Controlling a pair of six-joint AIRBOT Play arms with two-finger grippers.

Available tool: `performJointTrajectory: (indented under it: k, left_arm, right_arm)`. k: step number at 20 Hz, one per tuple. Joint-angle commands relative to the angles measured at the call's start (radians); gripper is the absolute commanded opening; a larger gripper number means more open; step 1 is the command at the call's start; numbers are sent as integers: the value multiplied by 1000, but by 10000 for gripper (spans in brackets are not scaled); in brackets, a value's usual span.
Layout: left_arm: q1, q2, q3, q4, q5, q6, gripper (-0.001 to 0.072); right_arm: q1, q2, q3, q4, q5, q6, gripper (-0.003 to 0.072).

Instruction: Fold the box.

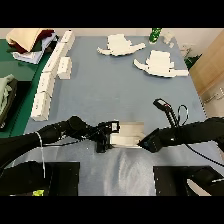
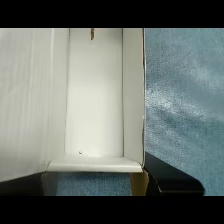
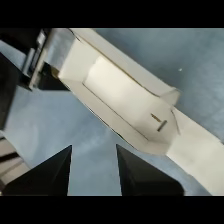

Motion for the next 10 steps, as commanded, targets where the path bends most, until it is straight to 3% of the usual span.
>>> performJointTrajectory:
  k: [1,4,5,6,10]
  left_arm:
    - [0,0,1,0,0,0,472]
    - [0,0,1,0,0,0,472]
    - [0,0,1,0,0,0,472]
    - [0,0,1,0,0,0,471]
    - [0,0,1,0,0,0,472]
  right_arm:
    - [53,-64,-3,158,232,216,423]
    - [65,-222,29,149,367,223,423]
    - [65,-276,53,140,388,209,390]
    - [64,-322,78,134,398,189,350]
    - [64,-481,157,55,414,171,350]
